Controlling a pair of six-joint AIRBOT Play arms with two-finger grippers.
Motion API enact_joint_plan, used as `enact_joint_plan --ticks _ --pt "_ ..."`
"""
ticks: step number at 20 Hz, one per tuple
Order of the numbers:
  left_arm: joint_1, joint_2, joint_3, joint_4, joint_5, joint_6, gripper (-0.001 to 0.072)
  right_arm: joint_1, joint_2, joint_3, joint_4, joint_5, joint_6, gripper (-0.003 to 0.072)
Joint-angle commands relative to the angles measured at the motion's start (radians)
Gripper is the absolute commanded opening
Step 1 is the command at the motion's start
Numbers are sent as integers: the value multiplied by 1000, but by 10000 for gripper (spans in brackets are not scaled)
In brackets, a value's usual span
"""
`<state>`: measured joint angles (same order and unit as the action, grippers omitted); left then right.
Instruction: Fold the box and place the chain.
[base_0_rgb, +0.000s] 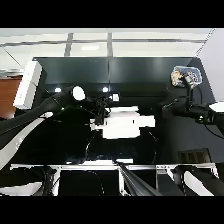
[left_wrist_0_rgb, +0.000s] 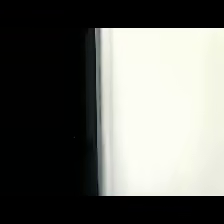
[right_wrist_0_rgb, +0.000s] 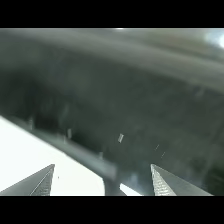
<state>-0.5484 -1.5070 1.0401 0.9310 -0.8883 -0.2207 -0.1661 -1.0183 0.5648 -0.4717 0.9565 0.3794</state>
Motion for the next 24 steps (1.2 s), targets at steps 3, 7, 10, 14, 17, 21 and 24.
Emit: enact_joint_plan --ticks 3,7,10,14,17,21,24 --pt "14 -23 0 -11 28 43 27 144 0 -26 -129 23 -125 696" --pt "34 -53 0 -72 20 42 27 235 0 -29 -183 -45 -208 695" --pt "37 -58 0 -72 16 43 27 289 -2 -30 -369 -44 -275 696" --pt "34 -73 0 -72 -20 59 27 348 -19 -38 -365 -45 -279 695" --pt "36 -74 1 -72 -44 61 27 362 -21 -60 -366 -47 -284 695" --pt "36 -74 1 -72 -64 62 27 377 -21 -61 -363 6 -283 695" --pt "36 -74 1 -72 -66 61 27 422 -21 -61 -351 -2 -284 695"
